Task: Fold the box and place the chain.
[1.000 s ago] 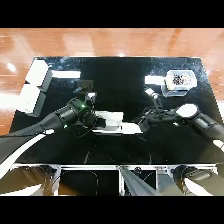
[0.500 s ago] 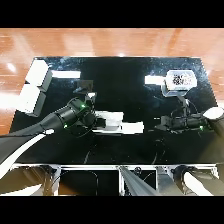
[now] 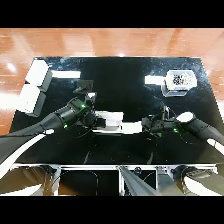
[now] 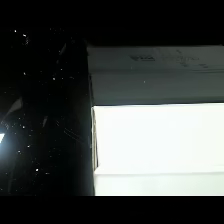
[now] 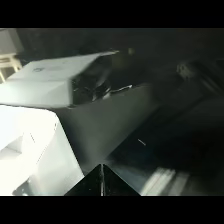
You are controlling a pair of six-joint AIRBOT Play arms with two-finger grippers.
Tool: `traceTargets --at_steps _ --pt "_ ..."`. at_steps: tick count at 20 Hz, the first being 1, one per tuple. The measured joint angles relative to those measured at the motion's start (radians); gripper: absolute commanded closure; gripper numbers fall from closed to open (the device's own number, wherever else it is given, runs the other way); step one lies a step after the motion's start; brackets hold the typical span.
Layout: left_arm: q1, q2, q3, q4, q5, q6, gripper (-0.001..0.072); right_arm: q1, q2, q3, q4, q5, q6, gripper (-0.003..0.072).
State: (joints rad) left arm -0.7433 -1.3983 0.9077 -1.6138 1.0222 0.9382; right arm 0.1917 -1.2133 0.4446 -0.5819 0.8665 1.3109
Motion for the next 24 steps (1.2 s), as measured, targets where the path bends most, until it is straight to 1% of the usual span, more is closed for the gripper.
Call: traceTargets --at_steps 2,3,4,7,11,15,20,22,23,24 --pt "0.0 0.0 0.0 0.0 0.002 0.0 0.0687 0.048 -0.026 0.016 0.037 -0.03 0.002 0.0647" --pt "0.0 0.0 0.0 0.0 0.004 0.0 0.0687 0.066 -0.034 0.023 0.051 -0.042 0.003 0.0388" --pt "0.0 0.0 0.0 0.0 0.006 0.0 0.0687 0.082 -0.04 0.031 0.068 -0.049 0.003 0.0164" --pt "0.0 0.0 0.0 0.0 0.008 0.0 0.0688 0.106 -0.05 0.07 0.092 -0.028 -0.008 0.0166" --pt "-0.001 0.0 0.0 -0.001 0.015 0.0 0.0687 0.117 -0.054 0.137 0.08 0.053 -0.027 0.0164" --pt "-0.005 0.0 0.0 -0.002 0.025 0.0 0.0687 0.147 -0.054 0.185 0.077 0.105 -0.034 0.0165" --pt "-0.006 0.0 0.0 -0.002 0.027 0.0 0.0688 0.2 -0.054 0.231 0.058 0.108 0.003 0.0169" --pt "-0.006 0.0 0.0 -0.002 0.028 0.0 0.0687 0.225 -0.054 0.256 0.008 0.089 0.058 0.017" --pt "-0.006 0.0 0.0 -0.002 0.028 0.0 0.0687 0.244 -0.054 0.27 -0.026 0.077 0.093 0.0188" --pt "-0.006 0.0 0.0 -0.002 0.028 0.0 0.0687 0.268 -0.054 0.285 -0.068 0.063 0.135 0.0189"
